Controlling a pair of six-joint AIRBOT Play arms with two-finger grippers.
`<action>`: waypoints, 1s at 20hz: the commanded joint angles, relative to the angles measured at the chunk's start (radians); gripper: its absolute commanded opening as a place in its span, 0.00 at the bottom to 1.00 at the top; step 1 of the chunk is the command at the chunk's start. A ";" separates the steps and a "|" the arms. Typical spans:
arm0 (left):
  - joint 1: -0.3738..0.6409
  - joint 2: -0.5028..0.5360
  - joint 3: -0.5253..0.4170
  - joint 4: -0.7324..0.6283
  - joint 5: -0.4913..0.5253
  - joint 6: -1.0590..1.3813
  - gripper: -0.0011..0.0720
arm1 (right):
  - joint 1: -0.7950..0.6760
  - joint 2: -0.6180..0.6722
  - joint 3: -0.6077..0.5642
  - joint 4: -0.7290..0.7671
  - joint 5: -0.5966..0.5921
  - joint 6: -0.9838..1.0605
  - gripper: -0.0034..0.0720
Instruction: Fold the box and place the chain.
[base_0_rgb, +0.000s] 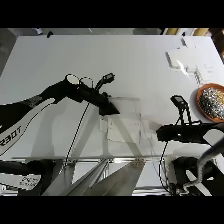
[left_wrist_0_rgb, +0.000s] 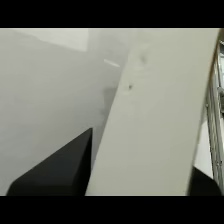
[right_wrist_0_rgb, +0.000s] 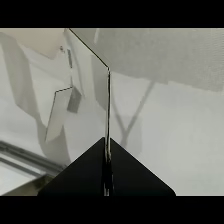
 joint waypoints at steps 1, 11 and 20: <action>-0.019 -0.015 0.001 -0.016 -0.006 0.022 0.34 | 0.001 -0.001 0.000 0.003 0.009 0.000 0.07; -0.014 0.031 0.001 0.005 -0.050 0.074 0.01 | 0.000 0.000 0.000 0.006 0.019 -0.003 0.07; -0.069 0.252 -0.042 0.156 0.076 -0.013 0.01 | 0.000 0.000 0.000 0.044 0.084 0.003 0.07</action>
